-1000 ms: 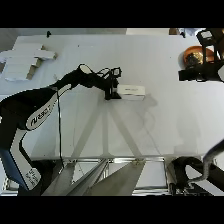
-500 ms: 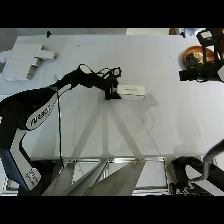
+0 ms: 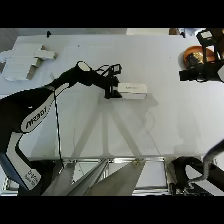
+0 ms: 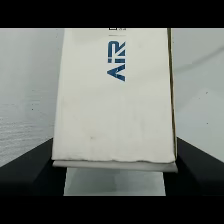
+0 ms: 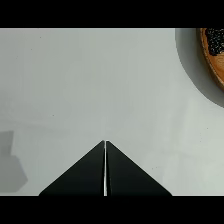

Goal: Fold the box and place the chain.

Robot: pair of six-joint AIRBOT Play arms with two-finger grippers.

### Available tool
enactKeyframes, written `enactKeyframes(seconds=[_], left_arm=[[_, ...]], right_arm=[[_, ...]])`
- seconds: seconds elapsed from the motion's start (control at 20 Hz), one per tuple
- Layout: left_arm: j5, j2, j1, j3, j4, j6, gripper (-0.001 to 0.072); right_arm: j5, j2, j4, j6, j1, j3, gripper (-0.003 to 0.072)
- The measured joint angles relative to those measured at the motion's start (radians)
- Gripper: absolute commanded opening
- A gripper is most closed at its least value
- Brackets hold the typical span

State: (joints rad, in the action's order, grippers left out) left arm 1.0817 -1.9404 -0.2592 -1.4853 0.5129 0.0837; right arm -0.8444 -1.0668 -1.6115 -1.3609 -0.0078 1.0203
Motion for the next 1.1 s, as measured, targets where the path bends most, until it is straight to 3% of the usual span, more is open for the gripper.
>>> enactKeyframes(seconds=[0.25,0.6,0.9,1.1], left_arm=[[0.028,0.058,0.0,0.0,0.032,-0.181,0.035],[-0.003,0.19,0.027,0.0,0.113,-0.257,0.035],[-0.183,0.324,0.126,0.0,0.141,-0.346,0.035],[-0.26,0.368,0.222,0.0,0.263,-0.483,0.035]], right_arm=[[0.0,0.0,0.0,0.0,0.0,0.0,0.0009],[0.0,0.0,0.0,0.0,0.0,0.0,0.0009],[0.0,0.0,0.0,0.0,0.0,0.0,0.0009],[0.0,0.0,0.0,0.0,0.0,0.0,0.0009]])
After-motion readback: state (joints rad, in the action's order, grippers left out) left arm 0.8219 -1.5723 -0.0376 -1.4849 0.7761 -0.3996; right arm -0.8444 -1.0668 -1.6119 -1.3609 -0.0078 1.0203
